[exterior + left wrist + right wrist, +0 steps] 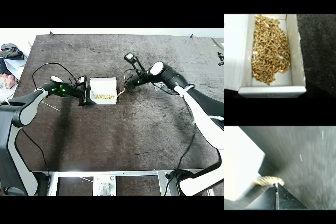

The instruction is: Fold the box and place the chain.

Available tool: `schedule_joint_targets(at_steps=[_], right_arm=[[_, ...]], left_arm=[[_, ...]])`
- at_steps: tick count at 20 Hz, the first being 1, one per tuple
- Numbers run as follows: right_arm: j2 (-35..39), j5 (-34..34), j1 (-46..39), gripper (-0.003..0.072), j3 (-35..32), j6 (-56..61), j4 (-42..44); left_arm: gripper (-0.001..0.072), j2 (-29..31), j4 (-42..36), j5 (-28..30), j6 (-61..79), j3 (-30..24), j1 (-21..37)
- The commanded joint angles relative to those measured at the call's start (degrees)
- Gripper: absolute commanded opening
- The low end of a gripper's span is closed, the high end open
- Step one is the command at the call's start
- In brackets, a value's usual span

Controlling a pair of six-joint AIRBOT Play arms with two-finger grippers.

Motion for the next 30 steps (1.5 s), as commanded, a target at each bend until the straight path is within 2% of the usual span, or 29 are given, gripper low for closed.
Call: schedule_joint_targets(at_steps=[1, 5, 7, 10, 11, 12, 13, 18, 21, 23, 26, 30], right_arm=[[8.46, -0.68, 3.61, -0.0016, 0.02, -0.02, 2.43], [14.14, -6.56, 8.85, -0.0016, 0.04, 2.01, 2.56], [14.75, -9.35, 10.86, -0.0015, 0.09, 3.02, 2.54], [13.44, -9.33, 11.85, -0.0014, 0.07, 3.98, 2.21], [12.81, -9.40, 11.65, 0.0034, 0.07, 5.70, 0.44], [12.31, -9.35, 11.32, 0.0197, 0.07, 7.67, -1.62], [11.89, -9.40, 10.95, 0.0228, 0.00, 8.63, -2.95], [11.58, -10.93, 8.96, 0.0229, -0.07, 9.03, -3.93], [8.48, -11.41, 4.81, 0.0228, 0.44, 7.89, 0.24], [4.92, -8.02, 0.87, 0.0167, 1.70, 2.64, 8.50], [-1.38, -0.42, -4.74, 0.0166, 5.03, -7.08, 22.58], [-10.08, 9.40, -6.95, 0.0167, 11.78, -13.03, 26.18]], left_arm=[[0.0461, 0.00, 0.00, 0.02, 0.00, 0.02, -0.04], [0.0461, 0.00, 0.00, 0.02, 0.00, 0.02, -0.04], [0.0461, 0.00, 0.00, 0.02, 0.00, 0.02, -0.04], [0.0461, 0.00, 0.00, 0.02, 0.00, 0.02, -0.04], [0.0461, 0.00, 0.00, 0.02, 0.00, 0.02, -0.04], [0.0461, 0.00, 0.00, 0.02, 0.00, 0.02, -0.04], [0.0461, 0.00, 0.00, 0.00, 0.00, 0.02, -0.04], [0.0461, 0.00, 0.00, 0.02, 0.00, 0.02, -0.04], [0.0461, 0.00, 0.00, 0.02, 0.00, 0.02, -0.04], [0.0461, 0.00, 0.00, 0.02, 0.00, 0.02, -0.04], [0.0461, 0.00, 0.00, 0.02, 0.00, 0.02, -0.04], [0.0460, 0.00, 0.00, 0.02, 0.00, 0.02, -0.04]])
